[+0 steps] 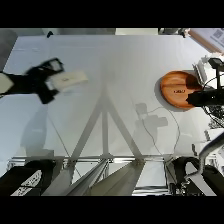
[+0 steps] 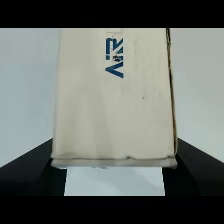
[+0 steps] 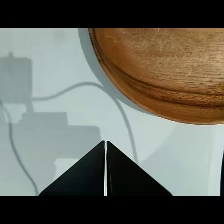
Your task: Fold the box and place the chain.
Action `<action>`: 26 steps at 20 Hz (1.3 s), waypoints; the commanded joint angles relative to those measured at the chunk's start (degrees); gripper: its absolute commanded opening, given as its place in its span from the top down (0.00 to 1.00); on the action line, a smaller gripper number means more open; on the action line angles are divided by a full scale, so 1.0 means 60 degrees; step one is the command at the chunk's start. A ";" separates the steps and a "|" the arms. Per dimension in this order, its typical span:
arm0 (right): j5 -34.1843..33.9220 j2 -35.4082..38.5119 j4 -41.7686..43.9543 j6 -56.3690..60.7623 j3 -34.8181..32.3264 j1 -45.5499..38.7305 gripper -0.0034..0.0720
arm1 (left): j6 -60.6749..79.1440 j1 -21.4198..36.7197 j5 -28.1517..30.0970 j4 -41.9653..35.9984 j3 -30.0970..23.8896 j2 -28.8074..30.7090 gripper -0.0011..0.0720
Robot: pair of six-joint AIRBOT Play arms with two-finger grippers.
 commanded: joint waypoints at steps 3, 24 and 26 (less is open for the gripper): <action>0.0408 0.0004 0.0106 0.0000 0.0007 -0.0004 0.94 | -0.2725 0.3115 0.1563 -0.0477 -0.0044 0.0561 0.97; 0.0397 0.0004 0.0098 -0.0004 0.0011 -0.0004 0.94 | -0.0630 0.3850 0.3974 -0.4011 -0.3279 -0.2313 0.03; 0.0397 0.0004 0.0098 -0.0004 0.0011 -0.0004 0.94 | -0.0561 0.3847 0.4120 -0.4047 -0.3279 -0.2040 0.03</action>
